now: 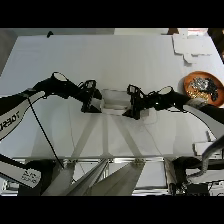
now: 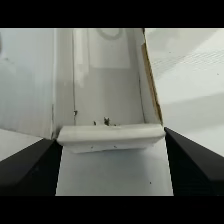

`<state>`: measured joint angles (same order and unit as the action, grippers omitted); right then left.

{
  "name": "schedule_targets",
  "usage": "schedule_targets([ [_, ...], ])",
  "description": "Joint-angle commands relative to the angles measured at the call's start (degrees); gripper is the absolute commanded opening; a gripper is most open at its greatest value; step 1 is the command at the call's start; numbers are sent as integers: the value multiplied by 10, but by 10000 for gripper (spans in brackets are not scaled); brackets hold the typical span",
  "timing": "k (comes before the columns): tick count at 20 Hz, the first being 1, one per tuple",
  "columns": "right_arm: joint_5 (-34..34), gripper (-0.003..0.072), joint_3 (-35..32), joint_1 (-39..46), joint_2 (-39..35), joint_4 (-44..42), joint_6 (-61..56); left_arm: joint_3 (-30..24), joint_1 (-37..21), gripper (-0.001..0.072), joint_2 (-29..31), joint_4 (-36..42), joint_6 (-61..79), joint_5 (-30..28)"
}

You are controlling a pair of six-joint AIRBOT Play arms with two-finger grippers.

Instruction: Fold the box and place the chain.

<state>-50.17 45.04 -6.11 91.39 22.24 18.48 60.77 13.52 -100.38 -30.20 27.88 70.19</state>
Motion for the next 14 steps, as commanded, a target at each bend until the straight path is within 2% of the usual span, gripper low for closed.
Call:
schedule_targets([
  [1, 0, 521, 1, 0, 0, 0, 0, -11, 5, 696, 2, 40, 33, -30],
  [3, 0, 521, 1, 0, 0, 0, 0, -11, 13, 695, 1, 63, 42, -38],
  [11, 0, 521, 1, 0, 0, 0, 0, -11, 35, 691, 3, 23, 40, -52],
  [12, 0, 521, 1, 0, 0, 0, 0, -11, 37, 674, 3, 21, 38, -54],
  [13, 0, 521, 1, 0, 0, 0, 0, -11, 37, 608, 3, 21, 38, -54],
  [14, 0, 521, 1, 0, 0, 0, 0, -11, 37, 587, 3, 21, 38, -52],
])
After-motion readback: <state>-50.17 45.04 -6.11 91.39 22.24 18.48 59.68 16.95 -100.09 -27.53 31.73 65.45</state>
